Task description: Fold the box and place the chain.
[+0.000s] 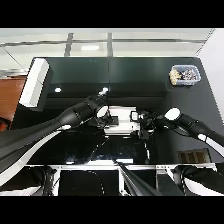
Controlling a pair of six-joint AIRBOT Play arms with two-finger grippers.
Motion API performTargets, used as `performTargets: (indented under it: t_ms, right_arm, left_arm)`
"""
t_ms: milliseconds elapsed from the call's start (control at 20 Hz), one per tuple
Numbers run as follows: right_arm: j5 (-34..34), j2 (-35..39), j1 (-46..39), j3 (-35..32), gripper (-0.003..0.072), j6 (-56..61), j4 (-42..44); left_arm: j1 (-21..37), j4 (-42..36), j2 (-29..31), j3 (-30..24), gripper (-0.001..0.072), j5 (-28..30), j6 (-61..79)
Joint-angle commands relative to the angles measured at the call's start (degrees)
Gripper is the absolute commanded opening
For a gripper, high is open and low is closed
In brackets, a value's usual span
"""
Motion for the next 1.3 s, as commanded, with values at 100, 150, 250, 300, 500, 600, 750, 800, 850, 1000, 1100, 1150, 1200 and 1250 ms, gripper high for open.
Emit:
performTargets:
  t_ms: [100, 150, 250, 300, 500, 600, 750, 800, 850, 1000, 1100, 1150, 1200, 1250]
  right_arm:
    - [0.1, 0.0, 0.0, 0.0, 0.0415, -0.1, 0.0]
    - [0.1, 0.0, 0.0, 0.0, 0.0415, -0.1, 0.0]
    - [0.1, 0.0, 0.0, 0.0, 0.0416, -0.1, 0.0]
    - [0.1, 0.0, 0.0, 0.0, 0.0415, -0.1, 0.0]
    - [0.1, 0.0, 0.0, 0.0, 0.0415, -0.1, 0.0]
    - [0.1, 0.0, 0.0, 0.0, 0.0415, -0.1, 0.0]
    - [0.1, 0.0, 0.0, 0.0, 0.0415, -0.1, 0.0]
    - [0.1, 0.0, 0.0, 0.0, 0.0416, -0.1, 0.0]
    - [0.1, 0.0, 0.0, 0.0, 0.0415, -0.1, 0.0]
    - [0.1, 0.0, 0.0, 0.0, 0.0415, -0.1, 0.0]
    - [0.1, 0.0, 0.0, 0.0, 0.0415, -0.1, 0.0]
    - [0.1, 0.0, 0.0, 0.0, 0.0416, -0.1, 0.0]
    - [0.1, 0.0, 0.0, 0.0, 0.0415, -0.1, 0.0]
    - [0.1, 0.0, 0.0, 0.0, 0.0416, -0.1, 0.0]
  left_arm:
    - [0.0, 0.4, 0.0, 0.1, 0.0102, 0.9, 1.0]
    - [0.0, 0.4, 0.0, 0.1, 0.0306, 0.3, 1.0]
    - [0.0, 0.4, 0.0, 0.1, 0.0495, -1.6, 1.0]
    - [0.0, 0.6, -0.1, 0.1, 0.0495, -2.3, 1.0]
    - [0.0, 2.3, -0.9, 0.1, 0.0495, -2.5, 1.8]
    - [0.0, 2.3, -1.6, 0.1, 0.0495, -2.5, 1.9]
    - [-0.3, 2.3, -1.8, 0.2, 0.0494, -2.3, 1.9]
    - [-0.3, 2.3, -1.8, 0.2, 0.049, -2.3, 1.8]
    - [-0.3, 2.3, -1.8, 0.2, 0.0449, -2.3, 1.9]
    - [-0.2, 2.3, -1.8, 0.2, 0.0268, -2.3, 1.9]
    - [0.0, 2.1, -1.7, 0.2, 0.0212, -2.3, 1.9]
    - [0.0, 1.9, -1.7, 0.2, 0.0128, -2.3, 2.0]
    - [0.0, 1.9, -1.7, 0.2, 0.0028, -2.2, 2.2]
    - [0.0, 1.7, -1.7, 0.2, 0.003, -2.2, 2.3]
